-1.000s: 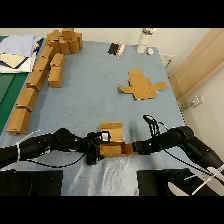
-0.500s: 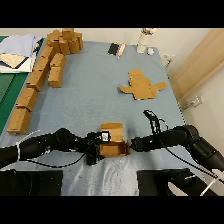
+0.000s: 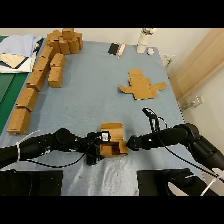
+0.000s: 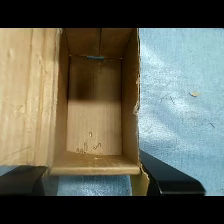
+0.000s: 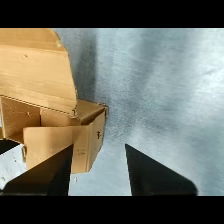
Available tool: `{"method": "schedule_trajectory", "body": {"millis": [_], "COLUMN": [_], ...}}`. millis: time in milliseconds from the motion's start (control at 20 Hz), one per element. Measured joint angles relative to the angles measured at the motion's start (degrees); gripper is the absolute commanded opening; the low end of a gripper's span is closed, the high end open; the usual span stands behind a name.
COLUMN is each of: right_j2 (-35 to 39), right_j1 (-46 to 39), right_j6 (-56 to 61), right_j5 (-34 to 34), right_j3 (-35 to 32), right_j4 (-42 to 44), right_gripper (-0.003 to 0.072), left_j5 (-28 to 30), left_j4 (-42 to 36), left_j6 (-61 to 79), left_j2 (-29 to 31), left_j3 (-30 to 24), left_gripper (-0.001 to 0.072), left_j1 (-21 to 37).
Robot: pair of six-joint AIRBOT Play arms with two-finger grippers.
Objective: Fold the box.
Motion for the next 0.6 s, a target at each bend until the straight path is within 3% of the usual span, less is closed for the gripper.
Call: {"method": "schedule_trajectory", "body": {"millis": [250,600], "right_j2": [-5.18,-16.17], "right_j1": [5.16,20.76], "right_j6": [2.95,26.12], "right_j5": [0.66,-1.92], "right_j3": [2.71,11.72], "right_j4": [-0.26,-13.88], "right_gripper": [0.0505,0.0471], "left_j5": [-0.02,-0.02], "left_j4": [0.00,0.00], "left_j6": [0.00,0.00], "left_j2": [0.00,0.00], "left_j3": [0.00,0.00], "left_gripper": [0.0453,0.0453], "left_j1": [0.00,-0.02]}}
